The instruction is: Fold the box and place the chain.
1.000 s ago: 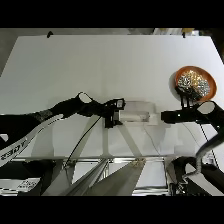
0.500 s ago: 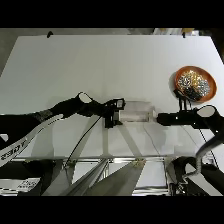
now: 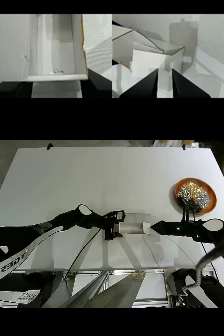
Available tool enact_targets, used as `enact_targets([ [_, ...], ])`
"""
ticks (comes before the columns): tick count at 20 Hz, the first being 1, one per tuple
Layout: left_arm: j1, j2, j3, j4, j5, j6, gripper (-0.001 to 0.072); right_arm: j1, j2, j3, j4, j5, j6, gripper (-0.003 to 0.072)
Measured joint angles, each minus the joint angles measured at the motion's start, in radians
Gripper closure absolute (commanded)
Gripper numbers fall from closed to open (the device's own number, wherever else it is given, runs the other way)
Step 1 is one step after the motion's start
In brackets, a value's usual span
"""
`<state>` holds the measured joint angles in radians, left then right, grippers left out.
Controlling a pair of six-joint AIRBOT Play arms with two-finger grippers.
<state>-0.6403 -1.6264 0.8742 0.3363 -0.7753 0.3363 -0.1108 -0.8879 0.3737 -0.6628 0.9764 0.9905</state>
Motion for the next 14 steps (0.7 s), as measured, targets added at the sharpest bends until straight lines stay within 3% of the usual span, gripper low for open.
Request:
enact_targets([
  [2, 0.000, 0.000, 0.000, 0.000, 0.000, 0.000, 0.0437, 0.000, 0.003, 0.000, 0.008, 0.005, -0.002, 0.0397],
  [3, 0.000, 0.000, 0.000, 0.000, 0.000, 0.000, 0.0437, 0.000, 0.003, 0.000, 0.009, 0.005, -0.002, 0.0388],
  [8, 0.000, 0.000, 0.000, 0.000, 0.000, 0.000, 0.0437, 0.037, 0.004, 0.002, -0.037, -0.024, 0.042, 0.0388],
  [14, 0.000, 0.000, 0.000, 0.000, 0.000, 0.000, 0.0437, 0.238, -0.033, 0.082, -0.203, -0.119, 0.259, 0.0365],
])
